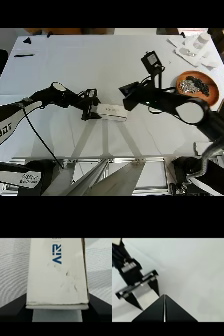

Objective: Fold the box and place the chain.

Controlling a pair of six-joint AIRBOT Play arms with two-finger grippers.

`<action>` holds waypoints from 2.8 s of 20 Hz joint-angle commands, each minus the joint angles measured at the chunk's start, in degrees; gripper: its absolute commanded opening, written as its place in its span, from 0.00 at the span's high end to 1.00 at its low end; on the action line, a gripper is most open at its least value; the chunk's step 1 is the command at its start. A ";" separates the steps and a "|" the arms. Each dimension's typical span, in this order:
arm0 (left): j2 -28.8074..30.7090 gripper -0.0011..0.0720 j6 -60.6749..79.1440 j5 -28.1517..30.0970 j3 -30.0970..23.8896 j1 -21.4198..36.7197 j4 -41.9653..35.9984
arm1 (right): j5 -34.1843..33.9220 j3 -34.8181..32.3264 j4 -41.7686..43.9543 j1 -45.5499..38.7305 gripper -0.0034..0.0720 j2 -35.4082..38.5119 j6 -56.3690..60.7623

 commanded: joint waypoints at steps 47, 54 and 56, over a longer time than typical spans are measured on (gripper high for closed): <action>48.35 0.98 -74.31 23.80 0.02 0.33 44.44 | 30.27 0.66 -28.74 -24.55 0.94 7.10 16.46; 50.21 0.98 -104.39 19.61 0.02 10.25 58.71 | 30.25 0.66 -26.62 -24.55 0.94 7.10 16.46; 49.09 0.98 -104.39 19.61 0.02 13.05 58.69 | 29.99 0.66 -26.64 -24.55 0.94 7.10 16.44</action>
